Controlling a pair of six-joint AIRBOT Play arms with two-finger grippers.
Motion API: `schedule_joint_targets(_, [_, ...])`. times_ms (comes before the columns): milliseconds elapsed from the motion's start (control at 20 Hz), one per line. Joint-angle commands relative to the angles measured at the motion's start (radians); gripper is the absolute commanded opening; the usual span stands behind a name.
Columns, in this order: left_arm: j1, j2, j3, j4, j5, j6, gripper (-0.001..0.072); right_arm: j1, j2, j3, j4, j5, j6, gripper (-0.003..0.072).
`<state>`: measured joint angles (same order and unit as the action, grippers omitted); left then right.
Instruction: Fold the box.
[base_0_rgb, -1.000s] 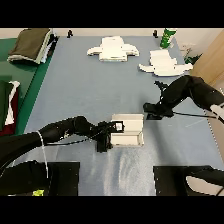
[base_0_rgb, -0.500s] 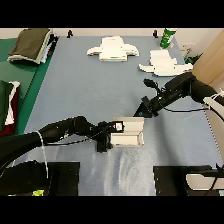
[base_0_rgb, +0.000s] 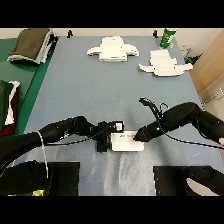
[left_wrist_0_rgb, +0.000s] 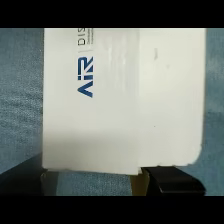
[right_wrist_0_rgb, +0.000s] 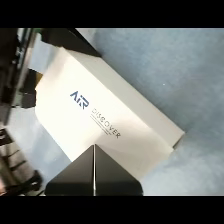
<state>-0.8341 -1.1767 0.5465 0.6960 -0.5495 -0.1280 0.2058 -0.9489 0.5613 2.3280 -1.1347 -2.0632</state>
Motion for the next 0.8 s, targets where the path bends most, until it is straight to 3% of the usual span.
schedule_joint_targets(0, [0.0,0.0,0.001,0.0,0.0,0.0,0.0592,0.105,0.122,-0.07,-0.106,0.193,-0.014,0.0002])
schedule_joint_targets(150, [0.0,0.0,0.001,0.0,0.0,0.0,0.0592,0.195,0.184,-0.071,-0.162,0.259,-0.043,0.0002])
schedule_joint_targets(450, [0.0,0.0,0.001,0.0,0.0,0.001,0.0593,0.44,0.198,-0.07,-0.476,0.387,-0.043,0.0003])
schedule_joint_targets(650, [0.0,0.0,0.001,0.0,0.0,0.0,0.0592,0.547,0.198,-0.065,-0.609,0.393,-0.043,0.0004])
schedule_joint_targets(750, [0.0,0.0,0.001,0.0,0.0,0.0,0.0592,0.58,0.198,-0.065,-0.679,0.402,-0.051,0.0046])
